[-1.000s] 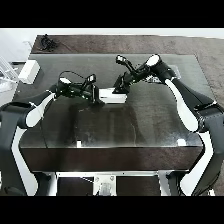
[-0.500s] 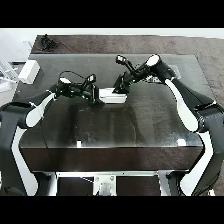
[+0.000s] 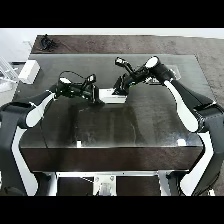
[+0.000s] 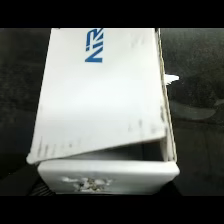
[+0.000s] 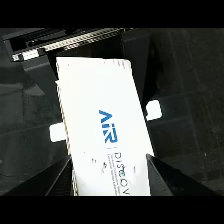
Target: Fold the box and place the chain.
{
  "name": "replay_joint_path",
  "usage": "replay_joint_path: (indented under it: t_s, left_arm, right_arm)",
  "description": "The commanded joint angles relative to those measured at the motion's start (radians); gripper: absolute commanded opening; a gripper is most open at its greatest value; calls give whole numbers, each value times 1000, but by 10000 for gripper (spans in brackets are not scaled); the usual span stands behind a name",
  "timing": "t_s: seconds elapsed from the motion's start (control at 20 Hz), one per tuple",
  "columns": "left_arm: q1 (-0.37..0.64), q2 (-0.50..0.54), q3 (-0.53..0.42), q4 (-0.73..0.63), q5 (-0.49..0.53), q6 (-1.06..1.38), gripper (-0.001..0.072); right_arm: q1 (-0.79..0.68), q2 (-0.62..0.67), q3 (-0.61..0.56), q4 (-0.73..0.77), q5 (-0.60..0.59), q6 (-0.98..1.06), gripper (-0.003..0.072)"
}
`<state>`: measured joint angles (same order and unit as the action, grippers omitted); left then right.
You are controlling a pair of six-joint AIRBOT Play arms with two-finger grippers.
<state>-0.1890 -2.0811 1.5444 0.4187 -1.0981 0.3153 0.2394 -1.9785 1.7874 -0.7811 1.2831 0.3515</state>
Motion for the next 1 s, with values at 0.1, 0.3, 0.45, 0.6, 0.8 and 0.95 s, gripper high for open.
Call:
replay_joint_path:
  t_s: [0.1, 0.3, 0.45, 0.6, 0.8, 0.95]
  left_arm:
    - [0, 0, 0, 0, -1, -2, 355]
    - [0, 0, 0, 0, -1, -2, 355]
    - [0, 0, 0, 0, -1, -1, 355]
    - [0, 0, 0, 0, -1, -2, 355]
    - [0, 0, 0, 0, -1, -2, 355]
    - [0, 0, 0, 0, -1, -2, 356]
  right_arm:
    - [5, -2, -21, 51, 117, 6, 535]
    - [1, -2, -51, 66, 120, 2, 535]
    - [0, -2, -51, 67, 107, -21, 539]
    - [-2, 0, -39, 66, 90, -25, 540]
    - [-20, 3, 24, 64, 87, -24, 540]
    - [-25, 3, 36, 60, 90, -24, 540]
